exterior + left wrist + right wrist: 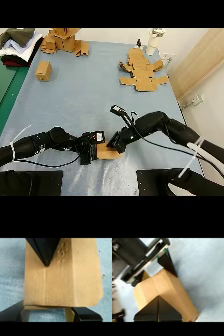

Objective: Fold the box.

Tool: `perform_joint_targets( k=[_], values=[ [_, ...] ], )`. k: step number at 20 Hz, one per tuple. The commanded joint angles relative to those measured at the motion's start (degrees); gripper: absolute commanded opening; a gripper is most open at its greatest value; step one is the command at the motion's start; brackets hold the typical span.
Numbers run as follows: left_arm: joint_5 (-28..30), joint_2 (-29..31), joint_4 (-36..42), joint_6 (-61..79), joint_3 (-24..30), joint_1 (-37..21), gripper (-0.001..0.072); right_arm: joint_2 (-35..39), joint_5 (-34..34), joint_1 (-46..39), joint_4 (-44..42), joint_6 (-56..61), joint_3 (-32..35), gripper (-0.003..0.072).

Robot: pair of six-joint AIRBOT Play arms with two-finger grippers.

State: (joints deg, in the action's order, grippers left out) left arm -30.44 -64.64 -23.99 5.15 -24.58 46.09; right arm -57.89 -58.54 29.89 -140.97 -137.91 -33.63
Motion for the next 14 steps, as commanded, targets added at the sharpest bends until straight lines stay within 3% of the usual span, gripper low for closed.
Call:
perform_joint_targets(
  k=[1,6,7,9,12,14],
  values=[
    [0.02,0.00,-0.02,0.00,0.00,0.00,0.0458,6.14,11.85,5.49,7.28,-1.75,1.68,0.0002],
    [0.02,0.00,-0.02,0.00,0.00,0.00,0.0458,11.96,19.34,15.28,20.31,-2.91,3.91,0.0005],
    [0.02,0.00,-0.02,0.00,0.00,0.00,0.0458,12.96,21.16,16.79,21.33,-3.17,4.81,0.0058],
    [0.02,0.00,-0.02,0.00,0.00,0.00,0.0458,14.84,22.88,19.02,22.10,-3.58,5.97,0.0339],
    [0.02,0.00,-0.02,0.00,0.00,0.00,0.0458,15.82,22.71,19.87,23.21,-6.80,6.73,0.0423],
    [0.02,0.00,-0.02,0.00,-0.02,0.00,0.0458,14.93,22.67,19.82,26.01,-8.81,6.95,0.0520]
  ],
)
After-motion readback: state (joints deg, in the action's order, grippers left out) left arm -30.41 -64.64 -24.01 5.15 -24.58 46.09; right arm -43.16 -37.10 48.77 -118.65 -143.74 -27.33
